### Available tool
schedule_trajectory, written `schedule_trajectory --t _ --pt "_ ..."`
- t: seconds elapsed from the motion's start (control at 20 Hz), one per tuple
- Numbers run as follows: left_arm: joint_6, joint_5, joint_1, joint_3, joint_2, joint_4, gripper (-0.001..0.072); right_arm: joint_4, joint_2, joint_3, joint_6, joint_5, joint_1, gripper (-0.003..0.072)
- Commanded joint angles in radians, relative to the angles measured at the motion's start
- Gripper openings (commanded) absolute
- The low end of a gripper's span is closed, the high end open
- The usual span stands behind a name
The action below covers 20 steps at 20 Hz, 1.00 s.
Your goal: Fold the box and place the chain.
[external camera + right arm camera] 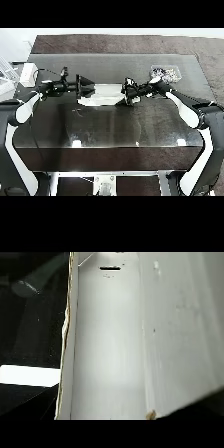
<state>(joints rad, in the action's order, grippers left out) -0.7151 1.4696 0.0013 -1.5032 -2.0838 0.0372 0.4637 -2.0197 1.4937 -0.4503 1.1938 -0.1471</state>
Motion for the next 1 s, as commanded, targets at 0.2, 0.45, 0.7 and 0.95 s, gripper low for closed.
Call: schedule_trajectory --t 0.2,0.45,0.7,0.95 --pt "0.004 0.158 0.051 0.000 0.140 -0.045 0.0065 0.000 0.000 0.000 0.001 0.000 -0.001 0.0495" --pt "0.117 0.087 0.028 0.003 0.285 -0.270 0.0016 0.000 0.000 0.000 0.001 0.000 -0.001 0.0495" --pt "0.182 -0.052 -0.095 0.022 0.366 -0.468 0.0015 0.000 0.000 0.000 0.001 0.000 -0.001 0.0495" --pt "0.187 -0.241 -0.198 0.102 0.369 -0.486 0.0016 0.000 0.000 0.000 0.001 0.000 -0.001 0.0495"
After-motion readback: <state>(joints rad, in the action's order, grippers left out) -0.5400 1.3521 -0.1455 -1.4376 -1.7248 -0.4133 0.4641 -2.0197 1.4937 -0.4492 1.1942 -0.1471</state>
